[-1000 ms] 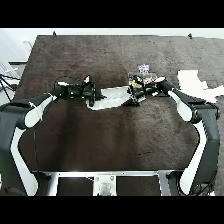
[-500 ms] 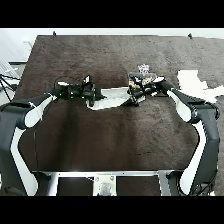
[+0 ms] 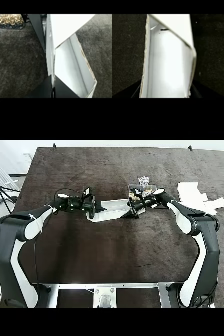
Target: Fold the box and place the chain.
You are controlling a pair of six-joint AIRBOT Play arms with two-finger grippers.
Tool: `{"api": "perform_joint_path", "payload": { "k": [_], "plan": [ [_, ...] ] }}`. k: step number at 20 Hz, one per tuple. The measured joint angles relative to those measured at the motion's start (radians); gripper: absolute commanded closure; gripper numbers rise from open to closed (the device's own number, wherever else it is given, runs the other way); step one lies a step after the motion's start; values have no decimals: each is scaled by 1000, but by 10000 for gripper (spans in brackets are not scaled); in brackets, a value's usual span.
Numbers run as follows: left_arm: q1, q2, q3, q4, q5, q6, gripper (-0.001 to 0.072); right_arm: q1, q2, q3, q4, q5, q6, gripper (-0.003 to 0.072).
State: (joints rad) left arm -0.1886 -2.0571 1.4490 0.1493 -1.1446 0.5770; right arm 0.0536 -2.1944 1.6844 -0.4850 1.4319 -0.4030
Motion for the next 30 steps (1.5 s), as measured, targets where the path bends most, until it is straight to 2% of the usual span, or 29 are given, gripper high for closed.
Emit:
{"api": "perform_joint_path", "payload": {
  "k": [17,18,19,21,26,30],
  "plan": [
    [0,0,0,-1,-3,0,686,0,0,0,5,2,3,250],
    [0,0,0,-1,-6,0,553,0,0,0,6,2,3,251],
    [0,0,0,4,-21,0,368,1,0,0,7,0,2,251],
    [-3,4,1,4,-32,-2,417,2,0,0,10,-3,3,250],
    [9,7,18,0,-65,0,417,1,0,0,8,-2,3,251],
    [40,8,59,-2,-154,0,417,1,0,0,7,0,3,251]
  ]
}}
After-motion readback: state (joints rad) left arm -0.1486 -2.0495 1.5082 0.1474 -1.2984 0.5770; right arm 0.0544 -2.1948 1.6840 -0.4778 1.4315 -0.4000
